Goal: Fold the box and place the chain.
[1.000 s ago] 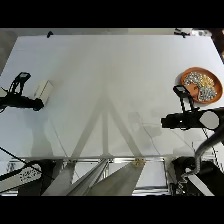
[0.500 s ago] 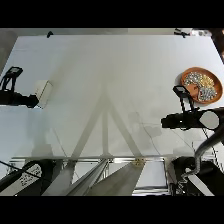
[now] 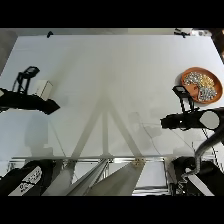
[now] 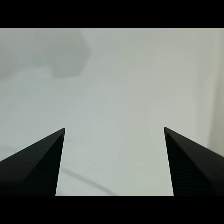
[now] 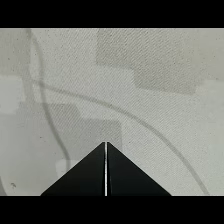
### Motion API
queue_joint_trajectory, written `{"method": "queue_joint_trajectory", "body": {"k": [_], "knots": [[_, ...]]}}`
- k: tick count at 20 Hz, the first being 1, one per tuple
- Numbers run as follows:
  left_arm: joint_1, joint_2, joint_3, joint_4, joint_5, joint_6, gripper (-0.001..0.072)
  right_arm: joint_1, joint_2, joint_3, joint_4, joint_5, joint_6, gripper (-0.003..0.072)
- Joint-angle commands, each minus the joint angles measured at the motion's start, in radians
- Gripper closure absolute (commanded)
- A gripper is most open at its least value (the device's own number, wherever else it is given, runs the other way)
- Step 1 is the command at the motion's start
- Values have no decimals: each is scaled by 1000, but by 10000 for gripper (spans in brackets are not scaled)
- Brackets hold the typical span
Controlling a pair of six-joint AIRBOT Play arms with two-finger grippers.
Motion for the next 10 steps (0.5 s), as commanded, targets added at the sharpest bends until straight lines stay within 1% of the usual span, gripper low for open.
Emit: {"method": "queue_joint_trajectory", "body": {"k": [1,4,7,8,10], "knots": [[-102,-18,-28,-20,-45,2,19,-1,0,0,3,2,0,678],[-119,-16,-28,-60,-48,2,19,-1,0,0,3,2,0,678],[-119,-16,-28,-63,-51,2,19,-1,0,0,0,2,1,678],[-119,-16,-28,-63,-51,2,19,-1,0,0,-18,2,15,678],[-119,-16,-28,-63,-51,2,19,-1,0,0,-98,19,103,678]]}}
